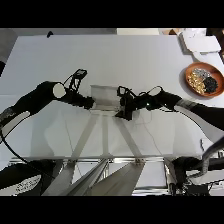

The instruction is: Fold the box and place the chain.

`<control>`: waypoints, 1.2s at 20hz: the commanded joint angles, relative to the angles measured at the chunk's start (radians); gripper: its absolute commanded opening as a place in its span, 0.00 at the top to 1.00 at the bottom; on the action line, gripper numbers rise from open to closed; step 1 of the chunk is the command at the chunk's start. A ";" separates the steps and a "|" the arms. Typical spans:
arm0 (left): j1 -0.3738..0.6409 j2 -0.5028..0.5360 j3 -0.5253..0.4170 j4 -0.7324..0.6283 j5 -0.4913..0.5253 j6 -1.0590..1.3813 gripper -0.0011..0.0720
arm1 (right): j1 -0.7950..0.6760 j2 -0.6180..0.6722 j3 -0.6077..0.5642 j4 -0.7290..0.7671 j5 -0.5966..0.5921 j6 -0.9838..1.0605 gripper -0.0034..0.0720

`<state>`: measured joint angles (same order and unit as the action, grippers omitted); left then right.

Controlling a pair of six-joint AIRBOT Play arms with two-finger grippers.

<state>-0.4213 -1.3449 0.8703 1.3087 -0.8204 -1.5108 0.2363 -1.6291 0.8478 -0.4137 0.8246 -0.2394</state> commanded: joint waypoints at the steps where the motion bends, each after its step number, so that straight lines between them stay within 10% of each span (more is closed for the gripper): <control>1: -0.056 0.001 0.044 0.140 -0.012 -0.142 0.45 | 0.000 0.000 0.000 -0.001 0.001 -0.001 0.26; 9: -0.117 -0.094 0.134 0.153 -0.175 -0.360 0.45 | 0.000 0.000 0.000 -0.001 0.002 -0.001 0.26; 20: -0.192 -0.145 0.134 0.247 -0.133 -0.645 0.53 | 0.000 0.000 0.000 -0.001 0.002 -0.001 0.26; 23: -0.204 -0.145 0.134 0.255 -0.119 -0.642 0.97 | 0.000 0.000 0.000 -0.001 0.002 -0.001 0.26; 24: -0.206 -0.144 0.134 0.255 -0.119 -0.644 0.97 | 0.000 0.000 0.000 -0.001 0.002 -0.001 0.26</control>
<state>-0.6178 -1.4864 1.0035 1.5635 -0.9592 -2.1300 0.2363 -1.6291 0.8478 -0.4168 0.8257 -0.2432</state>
